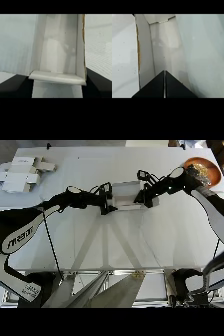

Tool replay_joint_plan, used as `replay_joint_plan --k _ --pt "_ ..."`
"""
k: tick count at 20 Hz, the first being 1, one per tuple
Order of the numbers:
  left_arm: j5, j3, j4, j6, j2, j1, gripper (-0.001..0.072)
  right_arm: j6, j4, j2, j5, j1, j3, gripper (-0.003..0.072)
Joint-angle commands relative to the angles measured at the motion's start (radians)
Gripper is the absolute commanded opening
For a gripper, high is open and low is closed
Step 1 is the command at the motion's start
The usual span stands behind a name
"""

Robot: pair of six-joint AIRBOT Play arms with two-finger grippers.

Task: Fold the box and place the chain.

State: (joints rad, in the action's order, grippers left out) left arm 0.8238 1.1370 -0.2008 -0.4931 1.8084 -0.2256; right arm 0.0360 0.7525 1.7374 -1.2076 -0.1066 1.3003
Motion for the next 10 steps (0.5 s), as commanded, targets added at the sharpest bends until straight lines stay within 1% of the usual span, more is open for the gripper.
replay_joint_plan --k 1,5,10 --pt "-0.004 0.000 -0.001 0.002 0.001 0.000 0.0380 -0.001 -0.076 -0.015 -0.036 0.000 0.000 0.0014" --pt "-0.004 0.000 -0.001 0.002 0.001 0.000 0.0380 -0.001 -0.155 -0.066 -0.076 0.000 0.000 0.0014" --pt "-0.004 0.000 -0.001 0.002 0.001 0.000 0.0380 -0.001 -0.138 -0.167 -0.088 0.008 0.000 0.0014"
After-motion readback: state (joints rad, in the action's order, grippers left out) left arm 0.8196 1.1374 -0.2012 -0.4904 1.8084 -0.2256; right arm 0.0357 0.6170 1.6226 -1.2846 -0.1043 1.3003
